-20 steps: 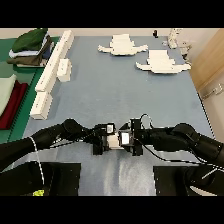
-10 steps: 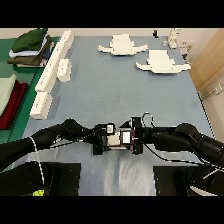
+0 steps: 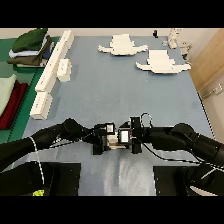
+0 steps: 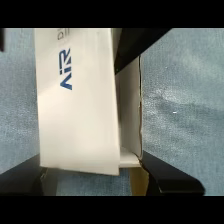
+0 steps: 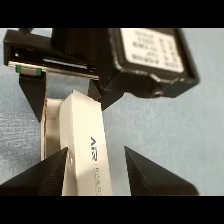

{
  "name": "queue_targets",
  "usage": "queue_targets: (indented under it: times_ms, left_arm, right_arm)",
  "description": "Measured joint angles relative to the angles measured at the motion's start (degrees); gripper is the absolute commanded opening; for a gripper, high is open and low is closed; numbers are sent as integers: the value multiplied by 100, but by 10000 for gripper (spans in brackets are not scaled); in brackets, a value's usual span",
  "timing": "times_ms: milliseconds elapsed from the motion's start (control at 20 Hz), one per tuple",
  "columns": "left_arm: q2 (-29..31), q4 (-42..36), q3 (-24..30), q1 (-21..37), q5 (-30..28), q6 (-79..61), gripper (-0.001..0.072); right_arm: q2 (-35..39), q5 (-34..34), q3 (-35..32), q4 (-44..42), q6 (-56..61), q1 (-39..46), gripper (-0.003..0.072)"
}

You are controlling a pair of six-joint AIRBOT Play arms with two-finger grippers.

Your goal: Fold the box.

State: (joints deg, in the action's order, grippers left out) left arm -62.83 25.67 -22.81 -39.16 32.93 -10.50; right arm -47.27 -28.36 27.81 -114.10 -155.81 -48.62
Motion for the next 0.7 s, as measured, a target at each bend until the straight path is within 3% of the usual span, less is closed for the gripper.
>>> queue_targets:
  times_ms: [300,350,400,700]
  left_arm:
    - [0,7,0,-7,4,-20,511]
    - [0,9,0,-7,4,-20,511]
    - [0,9,0,-7,7,-20,511]
    - [0,7,0,-7,11,-17,511]
  right_arm:
    - [-42,-262,-24,-127,85,2,500]
    - [-42,-313,-24,-179,85,2,479]
    - [-46,-350,-26,-236,85,2,381]
    - [-50,-444,-46,-426,173,-9,341]
